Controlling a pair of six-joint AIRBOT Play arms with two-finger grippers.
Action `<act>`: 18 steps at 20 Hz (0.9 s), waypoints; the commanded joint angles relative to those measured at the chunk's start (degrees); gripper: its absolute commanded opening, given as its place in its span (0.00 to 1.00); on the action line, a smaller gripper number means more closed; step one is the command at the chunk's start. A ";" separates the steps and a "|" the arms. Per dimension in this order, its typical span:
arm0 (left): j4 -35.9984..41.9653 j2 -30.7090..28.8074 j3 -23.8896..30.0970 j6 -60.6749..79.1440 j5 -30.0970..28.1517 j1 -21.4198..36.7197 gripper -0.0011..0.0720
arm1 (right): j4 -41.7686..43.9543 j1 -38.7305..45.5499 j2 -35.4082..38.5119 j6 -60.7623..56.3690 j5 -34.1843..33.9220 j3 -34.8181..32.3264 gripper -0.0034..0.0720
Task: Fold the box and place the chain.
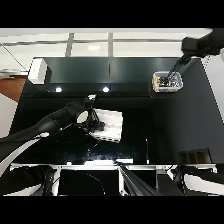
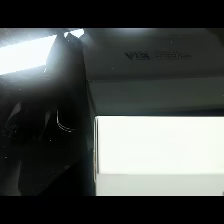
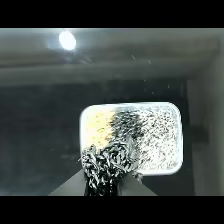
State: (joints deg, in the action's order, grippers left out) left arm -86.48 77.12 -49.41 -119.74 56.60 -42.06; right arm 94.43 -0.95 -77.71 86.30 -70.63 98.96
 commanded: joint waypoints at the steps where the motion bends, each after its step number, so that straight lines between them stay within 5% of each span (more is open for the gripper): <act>1: -0.04 -0.04 -0.02 0.00 0.00 -0.02 0.05 | 8.39 0.00 9.66 8.07 -9.44 0.07 0.07; 4: -0.04 -0.04 -0.02 0.00 -0.02 -0.02 0.05 | 16.50 -1.57 14.08 15.04 -18.01 -0.11 0.07; 9: -0.04 -0.04 -0.02 0.00 -0.04 -0.02 0.05 | 18.27 -11.10 20.20 14.38 -19.04 -7.13 0.07; 18: -0.02 -0.04 -0.02 0.00 0.02 -0.04 0.05 | 22.23 -35.06 21.03 9.49 -4.85 -17.40 0.07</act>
State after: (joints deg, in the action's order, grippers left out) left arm -86.50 77.12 -49.41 -119.74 56.60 -42.06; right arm 114.50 -28.80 -56.95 97.32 -81.43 83.92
